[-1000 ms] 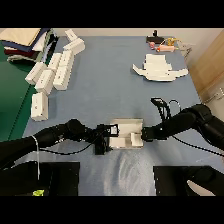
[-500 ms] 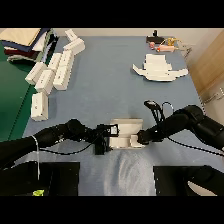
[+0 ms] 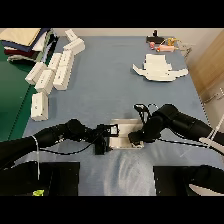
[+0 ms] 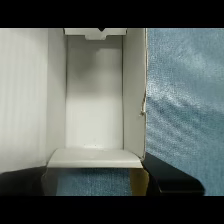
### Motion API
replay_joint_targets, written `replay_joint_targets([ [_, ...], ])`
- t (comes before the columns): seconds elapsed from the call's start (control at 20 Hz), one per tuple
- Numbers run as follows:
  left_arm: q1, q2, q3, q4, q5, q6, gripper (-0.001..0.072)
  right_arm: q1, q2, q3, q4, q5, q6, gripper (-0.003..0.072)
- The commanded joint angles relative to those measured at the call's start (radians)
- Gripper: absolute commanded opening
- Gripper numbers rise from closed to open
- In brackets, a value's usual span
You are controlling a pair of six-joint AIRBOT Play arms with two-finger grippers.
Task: Fold the box.
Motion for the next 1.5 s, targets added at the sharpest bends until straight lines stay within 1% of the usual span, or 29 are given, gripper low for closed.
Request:
replay_joint_targets([
  [0.0,0.0,0.0,0.0,0.0,0.0,0.0,0.0521,0.018,-0.024,0.008,-0.002,0.009,0.032,0.0441],
  [0.1,0.0,0.0,0.0,0.0,0.0,0.0,0.0521,0.018,-0.025,0.008,0.005,-0.002,0.038,0.044],
  [0.25,0.0,0.0,0.0,0.0,0.0,0.0,0.0521,0.019,-0.024,0.008,-0.019,-0.003,0.177,0.0432],
  [0.35,0.0,0.0,0.0,0.0,0.0,0.0,0.0521,0.031,-0.024,0.008,-0.066,-0.003,0.26,0.0401],
  [0.45,0.0,0.0,0.0,0.0,0.0,0.0,0.0521,0.069,-0.024,0.008,-0.132,-0.006,0.35,0.0401],
  [0.65,0.0,0.0,0.0,0.0,0.0,0.0,0.0521,0.131,-0.024,0.01,-0.194,-0.012,0.452,0.04],
  [0.7,0.0,0.0,0.0,0.0,0.0,0.0,0.0521,0.138,-0.024,0.01,-0.203,-0.012,0.468,0.0369],
  [0.85,0.0,0.0,0.0,0.0,0.0,0.0,0.0521,0.145,-0.024,0.013,-0.204,-0.011,0.467,0.0027],
  [0.9,0.0,0.0,0.0,0.0,0.0,0.0,0.0521,0.15,-0.024,0.018,-0.204,-0.011,0.467,0.0002],
  [1.1,0.0,0.0,0.0,0.0,0.0,0.0,0.0521,0.15,-0.024,0.043,-0.206,-0.011,0.464,0.0002],
  [1.15,0.0,0.0,0.0,0.0,0.0,0.0,0.0521,0.15,-0.023,0.048,-0.204,-0.013,0.455,0.0013],
  [1.2,0.0,0.0,0.0,0.0,0.0,0.0,0.0521,0.15,-0.023,0.055,-0.204,-0.021,0.454,0.0176],
  [1.25,0.0,0.0,0.0,0.0,0.0,0.0,0.0521,0.15,-0.023,0.062,-0.195,-0.032,0.447,0.0406],
  [1.3,0.0,0.0,0.0,0.0,0.0,0.0,0.0521,0.15,-0.023,0.07,-0.192,-0.045,0.435,0.0473],
  [1.45,0.0,0.0,0.0,0.0,0.0,0.0,0.0521,0.15,-0.023,0.093,-0.197,-0.085,0.43,0.0473],
])
